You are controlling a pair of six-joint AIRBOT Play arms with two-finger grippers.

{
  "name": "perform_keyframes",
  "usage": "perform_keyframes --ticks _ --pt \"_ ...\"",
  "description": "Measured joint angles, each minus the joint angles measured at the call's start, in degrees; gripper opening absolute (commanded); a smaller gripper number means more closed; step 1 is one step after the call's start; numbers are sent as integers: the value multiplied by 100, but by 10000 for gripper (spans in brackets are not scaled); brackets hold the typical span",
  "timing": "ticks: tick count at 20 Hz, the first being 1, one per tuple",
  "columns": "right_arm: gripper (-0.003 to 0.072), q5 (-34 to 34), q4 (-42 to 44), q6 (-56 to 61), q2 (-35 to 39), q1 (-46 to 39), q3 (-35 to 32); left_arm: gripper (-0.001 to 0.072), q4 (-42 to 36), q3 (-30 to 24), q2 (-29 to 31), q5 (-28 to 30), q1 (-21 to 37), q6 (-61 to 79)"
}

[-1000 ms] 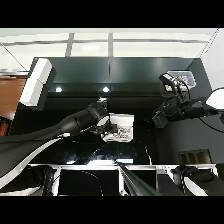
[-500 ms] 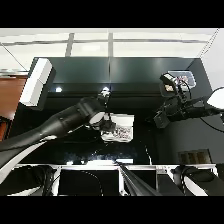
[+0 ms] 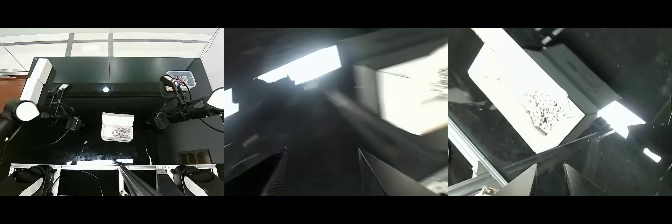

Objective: Fold the box and place the chain.

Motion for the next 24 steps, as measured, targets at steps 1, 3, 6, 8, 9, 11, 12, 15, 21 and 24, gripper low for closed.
perform_keyframes --ticks 1,3,6,8,9,11,12,15,21,24 --pt "199 13 -7 42 2 0 0 503 -671 -291 39 33 212 791" --pt "199 31 -11 149 0 0 0 553 -1764 -756 -46 98 450 2380" --pt "199 44 -15 321 0 0 0 714 -2583 -1106 -452 170 411 4446" --pt "199 66 -15 389 0 0 0 712 -2826 -1202 -730 323 245 5689" --pt "199 98 -17 422 0 0 0 712 -2872 -1213 -841 444 149 6188" --pt "199 177 -20 452 2 0 0 711 -2732 -1167 -1043 695 -61 7119" --pt "199 214 -20 468 0 0 0 711 -2614 -1102 -1143 807 -157 7554" --pt "199 262 -20 468 2 0 0 711 -2422 -826 -1510 1040 -350 8421" --pt "199 297 -20 363 0 0 0 711 -2564 -365 -2227 1049 -592 9003" --pt "198 306 -20 317 2 0 0 711 -2817 -308 -2367 1038 -629 9112"
